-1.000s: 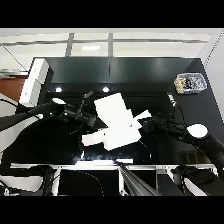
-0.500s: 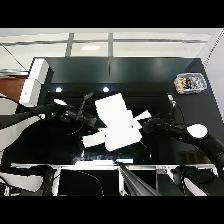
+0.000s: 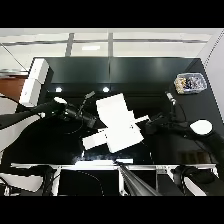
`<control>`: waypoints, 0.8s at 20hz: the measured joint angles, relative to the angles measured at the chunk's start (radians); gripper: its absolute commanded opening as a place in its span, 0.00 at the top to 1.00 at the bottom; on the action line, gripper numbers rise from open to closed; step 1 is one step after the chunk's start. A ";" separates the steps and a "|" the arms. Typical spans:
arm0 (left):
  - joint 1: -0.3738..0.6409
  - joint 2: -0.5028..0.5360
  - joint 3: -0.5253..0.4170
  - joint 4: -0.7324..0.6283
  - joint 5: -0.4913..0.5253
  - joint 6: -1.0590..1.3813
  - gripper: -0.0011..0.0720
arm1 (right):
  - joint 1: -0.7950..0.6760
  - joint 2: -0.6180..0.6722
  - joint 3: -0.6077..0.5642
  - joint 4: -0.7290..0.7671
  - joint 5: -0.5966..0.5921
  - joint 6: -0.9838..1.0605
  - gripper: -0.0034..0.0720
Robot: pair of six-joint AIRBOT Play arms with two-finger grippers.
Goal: Fold the box and place the chain.
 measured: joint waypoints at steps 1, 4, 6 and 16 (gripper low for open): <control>-0.010 0.021 0.006 0.025 0.002 0.002 0.95 | -0.034 0.000 0.037 -0.058 0.036 0.001 0.08; -0.072 0.127 0.013 0.110 0.058 0.029 0.95 | -0.124 0.000 0.159 -0.220 0.119 -0.002 0.08; -0.132 0.219 -0.006 0.142 0.151 0.094 0.95 | -0.154 0.000 0.209 -0.301 0.148 -0.039 0.08; -0.255 0.369 -0.163 0.329 0.554 0.541 0.94 | -0.097 -0.001 0.230 -0.422 0.186 -0.260 0.08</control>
